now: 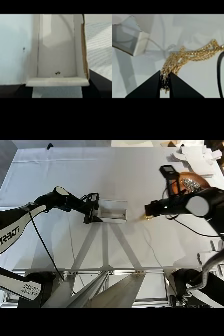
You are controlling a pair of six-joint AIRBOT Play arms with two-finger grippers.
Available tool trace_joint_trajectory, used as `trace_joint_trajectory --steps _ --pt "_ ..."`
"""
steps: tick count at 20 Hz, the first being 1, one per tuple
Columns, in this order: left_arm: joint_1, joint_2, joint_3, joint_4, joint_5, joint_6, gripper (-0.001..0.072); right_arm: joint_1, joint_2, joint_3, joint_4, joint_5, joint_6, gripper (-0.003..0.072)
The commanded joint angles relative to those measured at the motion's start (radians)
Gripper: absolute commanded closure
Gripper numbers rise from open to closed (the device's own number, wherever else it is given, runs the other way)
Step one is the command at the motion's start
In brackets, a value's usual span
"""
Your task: Fold the box and place the chain.
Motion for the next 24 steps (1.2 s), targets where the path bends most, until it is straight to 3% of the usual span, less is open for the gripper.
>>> trace_joint_trajectory --steps 1,8,15,19,24 --pt "0.0 0.0 0.0 0.0 0.0 0.0 0.0499 0.094 -0.072 0.0 0.001 -0.105 0.036 0.0679" --pt "0.0 0.0 0.0 0.0 0.0 0.0 0.0499 0.135 -0.208 0.037 0.012 -0.163 0.028 0.0678" --pt "0.0 0.0 0.0 0.0 0.0 0.0 0.0499 0.163 -0.299 0.195 0.02 -0.175 0.0 0.0678" --pt "0.0 0.0 0.0 0.0 0.0 0.0 0.0499 0.213 -0.328 0.224 0.02 -0.206 -0.018 0.068" --pt "0.0 0.0 0.0 0.0 0.0 0.0 0.0499 0.239 -0.39 0.245 0.168 -0.256 -0.187 0.0681"
